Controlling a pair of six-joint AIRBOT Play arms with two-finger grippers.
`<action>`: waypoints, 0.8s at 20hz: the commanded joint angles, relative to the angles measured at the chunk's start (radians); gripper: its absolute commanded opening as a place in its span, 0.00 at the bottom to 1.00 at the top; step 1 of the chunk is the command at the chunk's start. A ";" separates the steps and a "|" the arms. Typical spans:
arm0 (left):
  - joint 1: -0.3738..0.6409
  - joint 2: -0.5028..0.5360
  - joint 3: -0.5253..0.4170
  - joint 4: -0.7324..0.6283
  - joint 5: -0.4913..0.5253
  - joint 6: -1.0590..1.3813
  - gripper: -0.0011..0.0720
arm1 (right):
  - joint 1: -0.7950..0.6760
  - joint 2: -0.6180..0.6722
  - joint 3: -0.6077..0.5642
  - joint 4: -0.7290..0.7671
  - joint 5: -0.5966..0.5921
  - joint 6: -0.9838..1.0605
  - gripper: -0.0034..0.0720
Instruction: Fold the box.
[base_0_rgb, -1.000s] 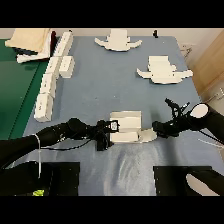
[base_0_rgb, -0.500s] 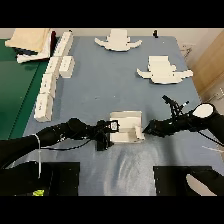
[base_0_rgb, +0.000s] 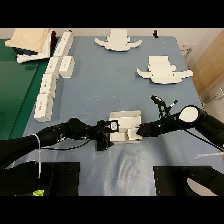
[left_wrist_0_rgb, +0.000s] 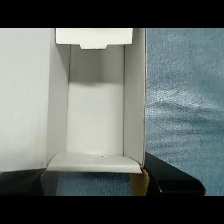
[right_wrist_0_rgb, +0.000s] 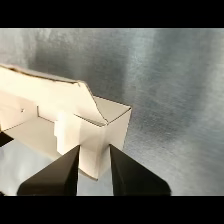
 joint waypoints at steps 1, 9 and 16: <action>0.000 -0.001 0.000 0.001 0.000 0.003 0.73 | 0.138 -0.009 0.061 -0.267 -0.042 0.290 0.44; 0.000 -0.001 0.000 0.001 0.000 0.003 0.73 | 0.357 -0.129 0.202 -0.612 0.153 0.686 0.44; 0.000 -0.001 0.000 0.001 0.000 0.003 0.73 | 0.369 -0.172 0.215 -0.629 0.170 0.750 0.58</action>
